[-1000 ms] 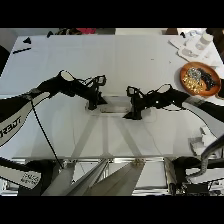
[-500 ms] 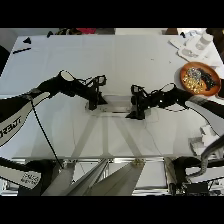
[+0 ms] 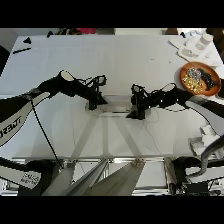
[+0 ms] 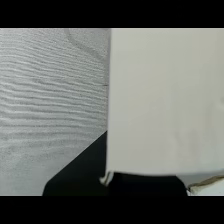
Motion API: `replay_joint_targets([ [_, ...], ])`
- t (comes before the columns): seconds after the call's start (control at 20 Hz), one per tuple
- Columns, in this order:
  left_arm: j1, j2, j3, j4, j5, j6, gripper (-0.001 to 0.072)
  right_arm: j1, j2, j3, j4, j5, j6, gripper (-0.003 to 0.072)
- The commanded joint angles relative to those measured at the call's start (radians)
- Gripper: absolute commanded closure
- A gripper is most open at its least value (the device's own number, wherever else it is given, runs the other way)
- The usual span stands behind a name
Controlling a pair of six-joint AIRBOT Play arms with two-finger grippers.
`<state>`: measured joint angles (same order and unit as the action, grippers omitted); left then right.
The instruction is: Fold the box and place the chain.
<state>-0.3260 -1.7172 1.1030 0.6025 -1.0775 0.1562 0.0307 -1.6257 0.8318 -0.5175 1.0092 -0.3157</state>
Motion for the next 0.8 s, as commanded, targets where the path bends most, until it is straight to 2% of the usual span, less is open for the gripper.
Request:
replay_joint_targets([
  [0.0,0.0,0.0,0.0,0.0,0.0,0.0,0.0702,-0.001,0.001,0.001,0.0,0.007,0.0,-0.0024],
  [0.75,0.0,0.0,0.0,0.0,0.0,0.0,0.0702,-0.001,0.001,0.001,0.002,0.004,0.0,-0.0002],
])
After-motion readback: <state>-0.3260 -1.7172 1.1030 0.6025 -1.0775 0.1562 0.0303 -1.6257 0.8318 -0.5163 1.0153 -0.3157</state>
